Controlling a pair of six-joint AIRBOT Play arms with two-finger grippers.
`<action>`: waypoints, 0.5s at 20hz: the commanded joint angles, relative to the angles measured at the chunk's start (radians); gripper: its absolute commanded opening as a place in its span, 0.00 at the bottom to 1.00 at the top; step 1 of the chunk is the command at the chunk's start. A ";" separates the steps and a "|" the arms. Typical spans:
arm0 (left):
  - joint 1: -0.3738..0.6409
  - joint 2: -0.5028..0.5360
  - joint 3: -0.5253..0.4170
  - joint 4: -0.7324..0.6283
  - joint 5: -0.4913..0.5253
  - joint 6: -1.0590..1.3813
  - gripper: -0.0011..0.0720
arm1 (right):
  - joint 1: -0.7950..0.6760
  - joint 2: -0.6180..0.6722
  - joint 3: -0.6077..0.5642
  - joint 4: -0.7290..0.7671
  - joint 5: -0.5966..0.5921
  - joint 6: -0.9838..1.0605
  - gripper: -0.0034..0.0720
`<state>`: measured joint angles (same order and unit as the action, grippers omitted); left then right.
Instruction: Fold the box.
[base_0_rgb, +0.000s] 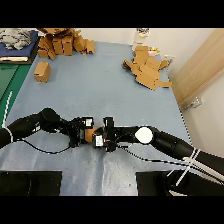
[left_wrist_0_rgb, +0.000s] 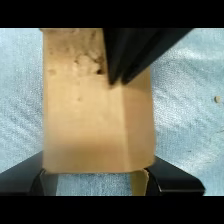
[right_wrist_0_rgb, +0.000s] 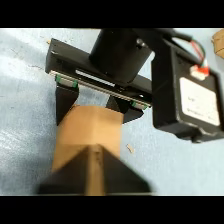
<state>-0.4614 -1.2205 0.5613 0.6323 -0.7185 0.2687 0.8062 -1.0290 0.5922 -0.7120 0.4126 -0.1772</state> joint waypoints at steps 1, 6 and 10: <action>0.000 0.000 0.000 0.000 0.001 0.000 0.71 | 0.000 0.002 0.001 0.014 0.017 0.001 0.38; 0.000 0.000 0.000 0.000 0.001 0.000 0.71 | 0.000 0.007 0.001 0.049 0.043 0.000 0.57; 0.000 0.000 0.000 0.000 0.001 0.000 0.71 | 0.000 -0.026 0.001 -0.008 -0.003 0.000 0.57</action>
